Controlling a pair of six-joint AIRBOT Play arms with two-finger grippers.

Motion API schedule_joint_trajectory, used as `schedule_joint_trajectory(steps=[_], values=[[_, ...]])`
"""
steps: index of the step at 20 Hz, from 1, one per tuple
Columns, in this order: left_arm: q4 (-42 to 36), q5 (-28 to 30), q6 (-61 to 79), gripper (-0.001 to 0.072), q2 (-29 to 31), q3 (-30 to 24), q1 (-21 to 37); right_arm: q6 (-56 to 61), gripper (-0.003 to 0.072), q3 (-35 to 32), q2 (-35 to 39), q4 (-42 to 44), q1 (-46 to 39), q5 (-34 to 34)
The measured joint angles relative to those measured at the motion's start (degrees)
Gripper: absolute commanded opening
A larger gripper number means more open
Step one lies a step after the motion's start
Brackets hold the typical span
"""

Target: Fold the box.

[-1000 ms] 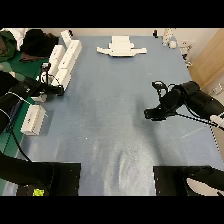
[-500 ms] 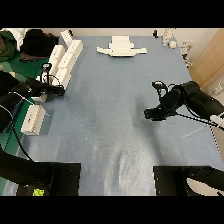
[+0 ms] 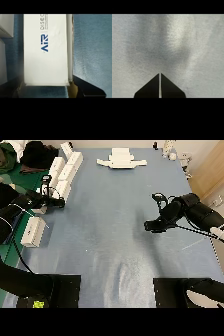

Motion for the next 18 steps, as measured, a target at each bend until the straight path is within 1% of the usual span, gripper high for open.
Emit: schedule_joint_trajectory(steps=[2, 6, 9, 13, 14, 15, 16, 17, 18], values=[[0.0, -0.3, 0.0, 0.07, 0.5, 0.0, 0.0, 0.0, 0.0038, 0.0, 0.0, 0.0, 0.0, 0.0], [1.0, -3.3, 0.0, 0.07, 3.7, 0.0, 0.4, 0.0, 0.0038, 0.0, 0.0, 0.0, 0.0, 0.0], [1.6, -7.2, -0.3, 0.07, 8.3, 0.0, 1.1, 0.0, 0.0038, 0.0, 0.0, 0.0, 0.0, 0.0], [1.9, -12.9, -0.5, 0.069, 16.8, 0.0, 1.0, 0.0, 0.0038, 0.0, 0.0, 0.0, 0.0, 0.0], [1.8, -14.9, -0.5, 0.0528, 19.1, 0.0, 0.8, 0.0, 0.0038, 0.0, 0.0, 0.0, 0.0, 0.0], [1.8, -17.4, -0.6, 0.0281, 21.2, 0.0, 0.2, 0.0, 0.0038, 0.0, 0.0, 0.0, 0.0, 0.0], [1.8, -19.8, -1.0, 0.0068, 23.0, 0.0, -0.4, 0.0, 0.0038, 0.0, 0.0, 0.0, 0.0, 0.0], [1.8, -22.8, -1.7, 0.0017, 24.8, 0.0, -1.2, 0.0, 0.0038, 0.0, 0.0, 0.0, 0.0, 0.0], [1.8, -25.9, -2.6, 0.0017, 26.2, 0.0, -2.1, 0.0, 0.0038, 0.0, 0.0, 0.0, 0.0, 0.0]])
